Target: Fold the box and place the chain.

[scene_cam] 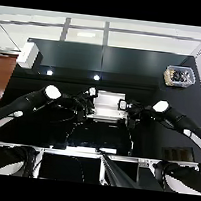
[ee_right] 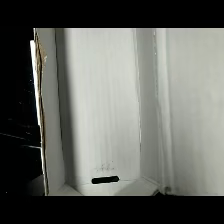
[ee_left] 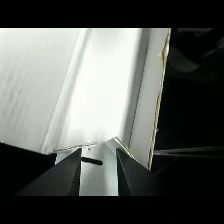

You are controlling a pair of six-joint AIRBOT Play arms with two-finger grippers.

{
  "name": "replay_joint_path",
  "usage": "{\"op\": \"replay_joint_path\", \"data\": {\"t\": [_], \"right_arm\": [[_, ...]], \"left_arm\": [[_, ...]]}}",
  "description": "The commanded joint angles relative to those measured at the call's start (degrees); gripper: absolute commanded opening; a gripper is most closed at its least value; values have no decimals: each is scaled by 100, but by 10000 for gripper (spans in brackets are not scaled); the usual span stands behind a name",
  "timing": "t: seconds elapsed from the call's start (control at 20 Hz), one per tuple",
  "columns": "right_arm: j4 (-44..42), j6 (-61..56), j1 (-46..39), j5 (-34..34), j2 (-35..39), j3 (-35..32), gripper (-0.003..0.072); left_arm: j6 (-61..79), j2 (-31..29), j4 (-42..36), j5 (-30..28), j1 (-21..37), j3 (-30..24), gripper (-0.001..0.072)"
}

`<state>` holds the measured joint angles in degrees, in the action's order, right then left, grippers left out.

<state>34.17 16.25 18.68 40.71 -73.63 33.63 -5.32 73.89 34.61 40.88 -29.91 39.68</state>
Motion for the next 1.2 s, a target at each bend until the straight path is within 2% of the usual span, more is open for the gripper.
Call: {"op": "replay_joint_path", "data": {"t": [0.0, 0.1, 0.3, 0.35, 0.45, 0.5, 0.6, 0.65, 0.7, 0.75, 0.8, 0.85, 0.95, 1.15], "right_arm": [[-2, 0, 4, 0, -2, -2, 477], [-2, 0, 4, 0, -2, -2, 476], [-2, 0, 4, 0, -4, -2, 477], [-2, 0, 4, 0, -4, -2, 477], [-2, 0, 4, 0, -4, -2, 477], [-2, 0, 4, 0, -4, -2, 477], [-4, 0, 4, 0, -4, -2, 476], [-4, 0, 4, 0, -2, -2, 476], [-2, 0, 4, 0, -4, -2, 476], [-2, 0, 4, 0, -2, -2, 476], [-2, 0, 4, 0, -2, -2, 477], [-2, 0, 4, 0, -2, -2, 477], [-4, -2, 4, 0, -2, -2, 477], [-7, -2, 7, 11, -2, -2, 476]], "left_arm": [[114, 264, -592, -142, 2, 4, 263], [138, 337, -706, -127, 0, 4, 263], [262, 334, -678, -127, 2, 4, 93], [293, 334, -678, -131, 4, 4, 94], [518, 337, -662, -175, 4, 4, 331], [514, 334, -660, -160, 7, 7, 378], [516, 337, -636, -149, 4, 4, 204], [514, 337, -640, -151, 2, 7, 254], [509, 337, -640, -149, 4, 7, 368], [490, 334, -638, -118, 4, 7, 388], [487, 330, -638, -116, 4, 7, 354], [474, 313, -643, -74, 4, 7, 262], [120, 197, -671, -37, 120, 7, 26], [-1384, -330, -173, 197, 920, 4, 23]]}}
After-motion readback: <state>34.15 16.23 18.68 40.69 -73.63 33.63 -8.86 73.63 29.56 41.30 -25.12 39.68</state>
